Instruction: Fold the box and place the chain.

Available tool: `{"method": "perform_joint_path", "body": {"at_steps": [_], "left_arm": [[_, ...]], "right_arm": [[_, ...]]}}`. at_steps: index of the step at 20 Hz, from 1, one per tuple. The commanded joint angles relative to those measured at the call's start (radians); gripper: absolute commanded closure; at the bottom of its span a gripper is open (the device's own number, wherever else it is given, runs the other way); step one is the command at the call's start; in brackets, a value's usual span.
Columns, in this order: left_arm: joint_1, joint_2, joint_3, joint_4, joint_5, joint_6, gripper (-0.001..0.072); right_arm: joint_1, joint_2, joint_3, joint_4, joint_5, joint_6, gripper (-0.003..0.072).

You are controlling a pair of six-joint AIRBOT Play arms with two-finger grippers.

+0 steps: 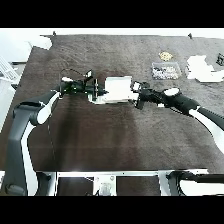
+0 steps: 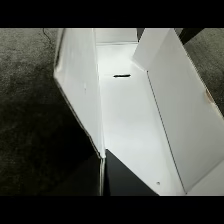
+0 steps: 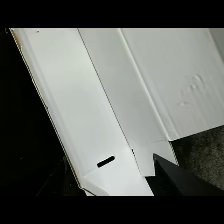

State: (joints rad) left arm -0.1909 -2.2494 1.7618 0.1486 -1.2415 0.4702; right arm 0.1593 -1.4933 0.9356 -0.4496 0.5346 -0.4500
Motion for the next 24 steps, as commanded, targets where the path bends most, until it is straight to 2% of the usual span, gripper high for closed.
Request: {"method": "perform_joint_path", "body": {"at_steps": [1, 14, 19, 24], "left_arm": [[0.001, 0.001, 0.001, 0.002, -0.002, 0.0, 0.0688], [0.001, 0.001, 0.001, 0.009, -0.008, 0.001, 0.0688], [0.001, 0.001, 0.001, 0.009, -0.008, 0.001, 0.0688], [0.001, 0.001, 0.001, 0.009, -0.007, 0.001, 0.0688]], "right_arm": [[-0.015, -0.022, 0.027, 0.004, 0.017, -0.015, 0.0055], [-0.145, -0.196, 0.266, -0.049, 0.378, -0.021, 0.0054], [-0.156, -0.288, 0.378, -0.086, 0.47, -0.002, 0.0054], [-0.168, -0.328, 0.448, -0.13, 0.543, 0.005, 0.0054]]}}
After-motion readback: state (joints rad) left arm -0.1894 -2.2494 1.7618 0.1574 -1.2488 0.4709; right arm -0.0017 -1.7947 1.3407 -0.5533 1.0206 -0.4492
